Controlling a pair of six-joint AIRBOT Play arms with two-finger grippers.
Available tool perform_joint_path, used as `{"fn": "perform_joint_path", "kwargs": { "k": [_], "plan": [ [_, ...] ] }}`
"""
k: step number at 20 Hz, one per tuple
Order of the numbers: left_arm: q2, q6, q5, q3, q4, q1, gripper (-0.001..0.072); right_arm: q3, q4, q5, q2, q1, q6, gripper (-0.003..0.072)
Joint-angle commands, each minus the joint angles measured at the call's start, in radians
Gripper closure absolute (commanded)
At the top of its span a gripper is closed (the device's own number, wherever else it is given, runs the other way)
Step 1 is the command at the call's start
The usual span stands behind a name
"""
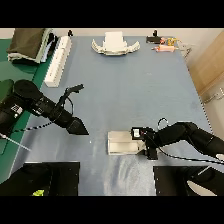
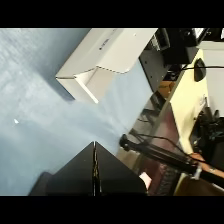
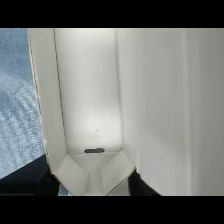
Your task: Fold the box.
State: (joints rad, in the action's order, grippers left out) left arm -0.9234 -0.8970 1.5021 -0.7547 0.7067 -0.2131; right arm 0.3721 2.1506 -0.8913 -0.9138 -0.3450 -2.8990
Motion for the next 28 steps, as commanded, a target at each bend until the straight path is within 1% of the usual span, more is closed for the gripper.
{"fn": "perform_joint_path", "kwargs": {
  "k": [1,3,6,7,8,10,13,14,15,16,17,18,20,23,28],
  "plan": [
    [-0.038,0.21,-0.103,0.04,0.016,0.026,0.0693,0.0,0.0,0.0,0.001,0.0,0.0,0.0252],
    [-0.046,0.253,-0.147,0.04,0.01,0.026,0.0694,0.0,0.0,0.0,0.001,0.0,0.0,0.0252],
    [-0.045,0.442,-0.175,0.047,-0.049,0.025,0.0695,0.0,0.0,0.0,0.001,0.0,0.0,0.0252],
    [-0.044,0.461,-0.197,0.048,-0.055,0.017,0.0696,0.0,0.0,0.0,0.001,0.0,0.0,0.0252],
    [-0.043,0.463,-0.229,0.049,-0.034,-0.001,0.0696,0.0,0.0,0.0,0.001,0.0,0.0,0.0252],
    [-0.043,0.465,-0.285,0.053,0.037,-0.068,0.0697,0.0,0.0,0.0,0.001,0.0,0.0,0.0252],
    [-0.04,0.502,-0.357,0.076,0.132,-0.237,0.0696,0.0,0.0,0.0,0.001,0.0,0.001,0.0252],
    [-0.04,0.524,-0.396,0.096,0.134,-0.284,0.0694,0.0,0.0,0.0,0.001,0.0,0.0,0.0252],
    [-0.04,0.556,-0.444,0.131,0.106,-0.292,0.0686,0.0,0.0,0.0,0.001,0.0,0.0,0.0252],
    [-0.04,0.568,-0.511,0.172,0.085,-0.291,0.0294,0.0,0.0,0.0,0.001,0.0,0.0,0.0252],
    [-0.041,0.568,-0.579,0.208,0.063,-0.288,0.0032,0.001,0.0,0.0,0.001,0.0,0.001,0.0252],
    [-0.041,0.6,-0.61,0.232,0.047,-0.284,0.0012,0.0,0.0,0.0,0.001,0.0,0.0,0.0252],
    [-0.041,0.769,-0.626,0.268,-0.009,-0.284,0.0012,0.0,0.0,0.0,0.001,0.0,0.0,0.0252],
    [-0.041,1.091,-0.65,0.333,-0.159,-0.305,0.0013,0.0,0.0,0.0,0.001,0.0,0.0,0.0252],
    [-0.041,1.114,-0.801,0.397,-0.187,-0.442,0.0012,0.0,0.0,0.0,0.001,0.0,0.001,0.0252]
  ]
}}
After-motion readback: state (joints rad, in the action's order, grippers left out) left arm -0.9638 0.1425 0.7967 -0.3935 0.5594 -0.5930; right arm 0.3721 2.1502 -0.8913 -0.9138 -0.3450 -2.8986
